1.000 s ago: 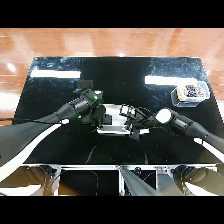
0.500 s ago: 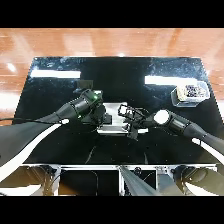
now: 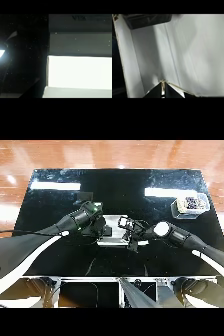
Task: Fold the box and place the chain.
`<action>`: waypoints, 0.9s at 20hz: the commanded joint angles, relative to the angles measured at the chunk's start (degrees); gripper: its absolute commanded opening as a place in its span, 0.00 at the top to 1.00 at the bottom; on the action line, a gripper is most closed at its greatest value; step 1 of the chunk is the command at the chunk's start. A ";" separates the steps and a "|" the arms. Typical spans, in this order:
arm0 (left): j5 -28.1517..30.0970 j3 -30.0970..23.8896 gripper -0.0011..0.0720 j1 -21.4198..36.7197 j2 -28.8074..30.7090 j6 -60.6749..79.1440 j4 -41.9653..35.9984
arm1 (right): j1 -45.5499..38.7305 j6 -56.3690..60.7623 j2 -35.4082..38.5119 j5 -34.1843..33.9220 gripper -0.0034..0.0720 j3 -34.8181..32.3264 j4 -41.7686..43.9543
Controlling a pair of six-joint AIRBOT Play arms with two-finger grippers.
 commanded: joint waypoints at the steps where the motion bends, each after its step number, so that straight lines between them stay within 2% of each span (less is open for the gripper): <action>1: -1.03 0.02 0.96 -0.37 0.02 -0.02 -0.09 | -2.80 10.62 0.44 1.51 0.90 0.15 -0.42; 3: -1.01 0.02 0.95 -0.37 0.02 -0.02 -0.20 | -6.49 20.94 0.83 4.37 0.90 0.17 -0.44; 5: -1.20 0.02 0.95 -0.37 -0.02 -0.02 -0.20 | -10.43 26.99 1.49 10.21 0.90 0.26 -0.22; 9: -1.51 0.02 0.96 -0.37 -0.22 -0.02 -0.17 | -18.08 29.51 3.37 20.17 0.90 0.28 -0.24; 11: -1.53 0.02 0.95 -0.37 -0.22 -0.02 -0.17 | -22.12 29.90 4.96 23.41 0.90 0.28 -0.28; 12: -1.49 0.02 0.96 -0.37 -0.22 0.00 -0.15 | -24.37 33.94 5.73 24.48 0.90 0.28 -0.79; 14: -1.49 0.02 0.95 -0.37 -0.22 0.00 -0.15 | -30.71 45.11 6.12 26.93 0.90 0.26 -4.35; 16: -1.44 0.02 0.95 -0.37 -0.22 0.00 -0.15 | -36.20 53.37 6.12 29.00 0.90 0.09 -11.41; 18: -1.27 0.02 0.95 -0.37 -0.22 0.00 -0.20 | -39.54 60.70 6.12 28.79 0.90 -1.92 -15.74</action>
